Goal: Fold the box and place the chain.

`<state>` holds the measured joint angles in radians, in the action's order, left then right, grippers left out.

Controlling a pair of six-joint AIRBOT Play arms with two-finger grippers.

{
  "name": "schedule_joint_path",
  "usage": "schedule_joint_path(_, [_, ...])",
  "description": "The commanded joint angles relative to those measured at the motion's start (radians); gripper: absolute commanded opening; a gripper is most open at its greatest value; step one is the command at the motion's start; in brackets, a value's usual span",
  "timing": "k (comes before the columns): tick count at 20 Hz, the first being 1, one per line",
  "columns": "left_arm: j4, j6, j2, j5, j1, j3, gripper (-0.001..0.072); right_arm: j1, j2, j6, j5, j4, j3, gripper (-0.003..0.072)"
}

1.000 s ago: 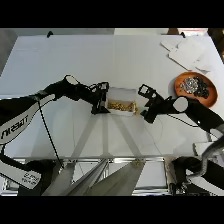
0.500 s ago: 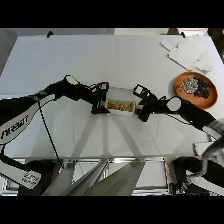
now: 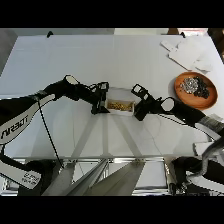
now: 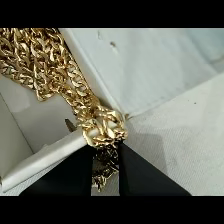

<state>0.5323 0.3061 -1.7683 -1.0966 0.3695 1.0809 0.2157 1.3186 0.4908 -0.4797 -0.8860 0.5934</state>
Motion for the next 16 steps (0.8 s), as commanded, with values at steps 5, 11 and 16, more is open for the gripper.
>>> schedule_joint_path(5, [0.0, 0.0, 0.0, 0.0, 0.0, 0.0, 0.0209, 0.001, 0.009, 0.071, -0.014, -0.064, 0.0, 0.0011])
schedule_joint_path(11, [0.0, 0.0, 0.0, 0.0, 0.0, 0.0, 0.0209, 0.001, -0.084, 0.333, -0.047, -0.327, 0.0, 0.001])
schedule_joint_path(16, [0.0, 0.0, 0.0, 0.0, 0.0, 0.0, 0.0209, 0.002, -0.204, 0.356, -0.091, -0.318, 0.03, 0.001])
